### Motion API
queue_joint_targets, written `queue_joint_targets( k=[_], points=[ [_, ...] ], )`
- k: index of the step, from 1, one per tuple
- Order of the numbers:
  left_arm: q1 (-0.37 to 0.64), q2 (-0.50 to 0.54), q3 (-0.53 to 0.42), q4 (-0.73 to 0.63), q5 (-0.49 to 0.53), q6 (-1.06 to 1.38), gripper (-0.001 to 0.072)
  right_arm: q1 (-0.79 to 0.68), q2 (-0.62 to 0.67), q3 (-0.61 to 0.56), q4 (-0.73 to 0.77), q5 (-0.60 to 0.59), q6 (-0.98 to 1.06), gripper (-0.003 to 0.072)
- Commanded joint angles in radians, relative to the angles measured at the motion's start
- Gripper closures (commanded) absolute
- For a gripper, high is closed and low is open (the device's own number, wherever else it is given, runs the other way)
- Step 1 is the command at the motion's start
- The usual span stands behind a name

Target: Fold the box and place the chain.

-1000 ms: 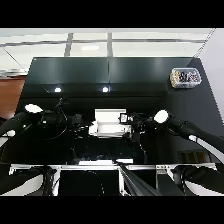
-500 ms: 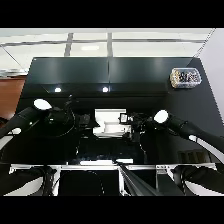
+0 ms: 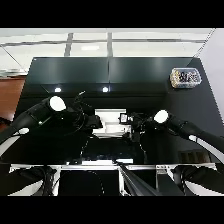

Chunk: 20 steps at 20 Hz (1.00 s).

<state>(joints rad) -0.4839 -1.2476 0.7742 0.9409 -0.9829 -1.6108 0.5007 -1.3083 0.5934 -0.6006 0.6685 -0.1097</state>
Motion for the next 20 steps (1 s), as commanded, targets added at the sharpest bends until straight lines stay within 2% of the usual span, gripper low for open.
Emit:
queue_joint_targets(
  k=[1, 5, 10, 15, 20],
  points=[
    [-0.085, 0.001, 0.029, 0.207, 0.038, -0.209, 0.017, 0.001, 0.0, -0.001, 0.0, 0.0, 0.001, 0.0246],
    [-0.134, 0.0, 0.035, 0.266, 0.044, -0.275, 0.0171, 0.001, 0.0, -0.001, 0.0, 0.0, 0.001, 0.0245],
    [-0.179, -0.007, 0.077, 0.473, 0.004, -0.447, 0.0171, 0.001, 0.0, -0.001, 0.0, 0.0, 0.0, 0.0245],
    [-0.201, -0.089, 0.145, 0.488, -0.107, -0.463, 0.0172, 0.001, 0.0, -0.001, 0.0, 0.0, 0.0, 0.0245],
    [-0.262, -0.166, 0.19, 0.546, -0.119, -0.577, 0.0172, 0.001, 0.0, -0.001, 0.0, 0.0, 0.0, 0.0245]
  ],
)
